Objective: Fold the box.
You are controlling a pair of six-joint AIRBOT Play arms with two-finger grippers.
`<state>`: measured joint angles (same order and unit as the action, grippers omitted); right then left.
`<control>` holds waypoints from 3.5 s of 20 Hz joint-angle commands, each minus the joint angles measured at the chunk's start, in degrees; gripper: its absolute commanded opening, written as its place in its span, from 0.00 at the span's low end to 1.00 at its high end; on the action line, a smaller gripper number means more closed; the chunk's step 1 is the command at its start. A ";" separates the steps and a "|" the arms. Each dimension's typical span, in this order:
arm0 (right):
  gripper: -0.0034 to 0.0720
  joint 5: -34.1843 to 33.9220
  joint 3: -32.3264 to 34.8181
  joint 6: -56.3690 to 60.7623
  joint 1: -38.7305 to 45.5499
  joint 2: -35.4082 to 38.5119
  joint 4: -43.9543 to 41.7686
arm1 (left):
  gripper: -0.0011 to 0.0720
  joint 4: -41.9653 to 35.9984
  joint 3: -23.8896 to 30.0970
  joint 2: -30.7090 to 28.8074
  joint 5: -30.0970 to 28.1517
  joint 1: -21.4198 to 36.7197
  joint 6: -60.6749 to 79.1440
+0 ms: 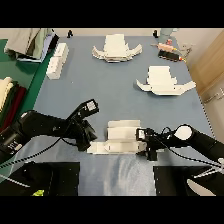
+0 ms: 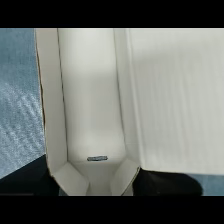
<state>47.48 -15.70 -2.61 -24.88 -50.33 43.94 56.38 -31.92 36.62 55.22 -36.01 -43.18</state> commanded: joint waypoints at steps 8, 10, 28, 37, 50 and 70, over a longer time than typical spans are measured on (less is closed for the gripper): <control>0.72 0.00 -0.04 0.02 0.00 0.04 0.02 | 0.95 -19.54 15.08 1.92 -9.53 -0.59 39.80; 0.72 0.02 -0.04 0.02 0.00 0.04 0.02 | 0.95 -22.18 15.08 3.93 -12.87 -2.32 40.06; 0.72 0.02 -0.04 0.02 0.00 0.04 0.02 | 0.31 -32.92 14.45 12.00 -19.52 -6.08 45.68; 0.72 0.02 -0.04 0.02 0.00 0.02 0.02 | 0.45 -40.72 14.38 16.00 -22.29 -7.96 51.82; 0.72 0.02 -0.04 0.02 0.00 0.04 0.04 | 0.15 -37.27 14.29 16.09 -22.27 -7.91 46.16; 0.72 0.02 -0.04 0.02 0.00 0.04 0.02 | 0.04 27.96 13.40 -7.96 -1.07 -7.82 -86.93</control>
<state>47.51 -15.70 -2.59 -24.86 -50.33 43.99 83.11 -20.73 26.41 54.15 -43.83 -120.46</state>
